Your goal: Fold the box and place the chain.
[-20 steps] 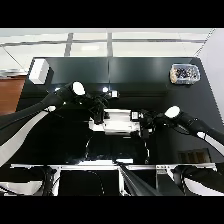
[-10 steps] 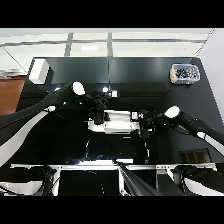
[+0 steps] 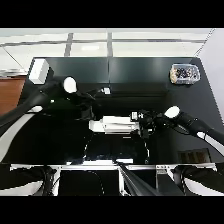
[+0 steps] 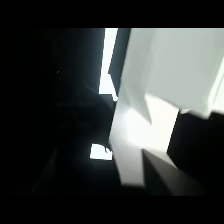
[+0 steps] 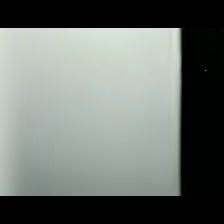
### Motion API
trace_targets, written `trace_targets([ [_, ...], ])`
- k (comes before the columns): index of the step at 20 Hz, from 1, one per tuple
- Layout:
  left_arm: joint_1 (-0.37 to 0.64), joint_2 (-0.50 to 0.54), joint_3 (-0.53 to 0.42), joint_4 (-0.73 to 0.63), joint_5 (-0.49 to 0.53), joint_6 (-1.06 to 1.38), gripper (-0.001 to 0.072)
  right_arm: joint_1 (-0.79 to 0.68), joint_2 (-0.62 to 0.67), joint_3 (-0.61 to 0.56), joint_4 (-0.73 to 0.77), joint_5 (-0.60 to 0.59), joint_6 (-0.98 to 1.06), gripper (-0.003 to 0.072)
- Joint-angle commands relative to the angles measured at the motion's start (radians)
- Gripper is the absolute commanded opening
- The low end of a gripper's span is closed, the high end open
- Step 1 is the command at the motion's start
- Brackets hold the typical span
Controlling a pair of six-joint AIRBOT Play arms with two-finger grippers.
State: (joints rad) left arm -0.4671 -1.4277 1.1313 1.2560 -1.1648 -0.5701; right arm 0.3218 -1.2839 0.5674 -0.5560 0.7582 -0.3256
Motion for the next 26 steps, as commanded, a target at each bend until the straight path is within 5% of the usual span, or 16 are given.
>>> trace_targets([
  [1, 0.055, 0.092, 0.002, 0.055, -0.107, -0.199, 0.0348, 0.0, 0.0, 0.0, 0.004, -0.003, 0.003, 0.0478],
  [2, 0.076, 0.108, 0.002, 0.039, -0.171, -0.254, 0.0082, 0.0, 0.0, 0.0, 0.004, -0.003, 0.003, 0.0479],
  [3, 0.096, 0.112, 0.003, 0.008, -0.262, -0.275, 0.0026, 0.0, 0.0, 0.0, 0.004, -0.002, 0.003, 0.0479],
  [5, 0.131, 0.111, -0.007, -0.073, -0.403, -0.288, 0.0024, 0.0, 0.0, 0.0, 0.005, -0.003, 0.003, 0.0478],
  [7, 0.151, 0.126, -0.043, -0.211, -0.378, -0.321, 0.0023, 0.0, 0.0, 0.0, 0.004, -0.003, 0.003, 0.0479],
  [15, 0.049, 0.148, -0.272, -0.702, 0.012, -0.338, 0.0023, 0.0, 0.0, 0.0, 0.004, -0.003, 0.003, 0.0479],
  [18, 0.063, 0.153, -0.273, -0.723, 0.169, -0.335, 0.0023, 0.0, 0.0, 0.0, 0.005, -0.003, 0.003, 0.0479],
  [26, 0.068, 0.143, -0.273, -0.706, 0.324, -0.338, 0.0023, 0.0, 0.0, 0.0, 0.004, -0.003, 0.003, 0.0479],
])
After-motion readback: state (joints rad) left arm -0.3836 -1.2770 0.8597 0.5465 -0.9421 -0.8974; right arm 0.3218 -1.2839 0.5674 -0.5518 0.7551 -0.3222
